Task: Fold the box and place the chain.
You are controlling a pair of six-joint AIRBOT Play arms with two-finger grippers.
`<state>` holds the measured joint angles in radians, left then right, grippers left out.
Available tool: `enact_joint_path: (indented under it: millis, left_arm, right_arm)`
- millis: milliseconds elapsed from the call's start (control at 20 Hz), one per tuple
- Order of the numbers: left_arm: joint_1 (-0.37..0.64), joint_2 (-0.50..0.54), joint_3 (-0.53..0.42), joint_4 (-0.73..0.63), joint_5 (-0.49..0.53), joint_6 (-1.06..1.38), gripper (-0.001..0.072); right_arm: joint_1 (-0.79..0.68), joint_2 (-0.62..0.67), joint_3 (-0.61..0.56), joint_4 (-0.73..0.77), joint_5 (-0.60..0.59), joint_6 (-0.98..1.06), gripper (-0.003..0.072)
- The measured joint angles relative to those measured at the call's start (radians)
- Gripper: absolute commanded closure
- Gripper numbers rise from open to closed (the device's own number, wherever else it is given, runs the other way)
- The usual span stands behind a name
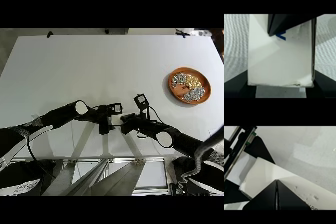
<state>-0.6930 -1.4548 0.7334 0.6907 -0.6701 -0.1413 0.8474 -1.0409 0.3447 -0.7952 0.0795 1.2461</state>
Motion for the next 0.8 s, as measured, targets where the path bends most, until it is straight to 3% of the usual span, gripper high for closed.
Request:
enact_joint_path:
  millis: [300, 550, 800]
  left_arm:
    - [0.0, 0.0, 0.0, -0.002, 0.0, -0.002, 0.0574]
    - [0.0, 0.0, 0.0, -0.005, -0.001, -0.005, 0.0574]
    - [0.0, 0.0, 0.0, -0.003, -0.001, -0.002, 0.0574]
  right_arm:
    - [0.001, 0.014, -0.008, -0.017, -0.016, 0.002, 0.0682]
    - [0.001, 0.121, -0.008, -0.059, -0.024, 0.003, 0.0679]
    - [-0.005, 0.271, -0.006, -0.085, 0.116, 0.014, 0.068]
